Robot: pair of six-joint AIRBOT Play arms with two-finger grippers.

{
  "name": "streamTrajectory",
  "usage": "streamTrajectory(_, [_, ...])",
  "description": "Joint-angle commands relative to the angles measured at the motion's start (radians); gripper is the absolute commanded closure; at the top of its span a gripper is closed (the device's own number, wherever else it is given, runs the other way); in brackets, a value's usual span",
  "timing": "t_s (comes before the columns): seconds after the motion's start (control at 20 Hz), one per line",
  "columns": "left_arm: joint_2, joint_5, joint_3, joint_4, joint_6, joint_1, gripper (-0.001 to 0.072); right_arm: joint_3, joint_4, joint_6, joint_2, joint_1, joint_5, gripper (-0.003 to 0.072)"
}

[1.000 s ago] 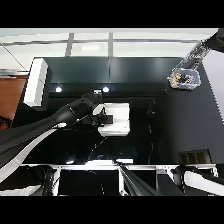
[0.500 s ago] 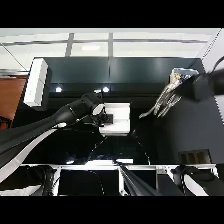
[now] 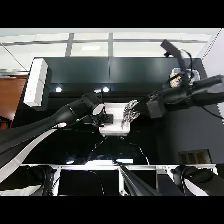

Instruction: Fold the box and place the chain.

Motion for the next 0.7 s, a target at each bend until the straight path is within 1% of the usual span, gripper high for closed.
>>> streamTrajectory(0.0, [-0.001,-0.001,0.000,0.000,0.000,0.001,0.0685,-0.014,-0.062,0.006,-0.055,0.021,-0.059,0.0670])
streamTrajectory(0.2, [-0.001,-0.002,0.000,0.000,0.000,0.001,0.0685,-0.030,-0.105,0.011,-0.132,0.021,-0.037,0.0670])
streamTrajectory(0.35, [-0.001,0.000,0.000,0.000,0.000,0.001,0.0685,-0.092,-0.103,0.011,-0.181,0.026,-0.080,0.0670])
streamTrajectory(0.45, [-0.001,0.000,0.000,0.000,0.000,0.001,0.0685,-0.129,-0.102,0.011,-0.205,0.037,-0.137,0.0669])
streamTrajectory(0.55, [-0.001,0.000,0.000,0.000,0.000,0.001,0.0684,-0.142,-0.087,0.011,-0.227,0.044,-0.189,0.0669])
streamTrajectory(0.65, [-0.001,-0.001,0.000,0.000,0.000,0.001,0.0685,-0.142,-0.088,0.012,-0.241,0.045,-0.198,0.0655])
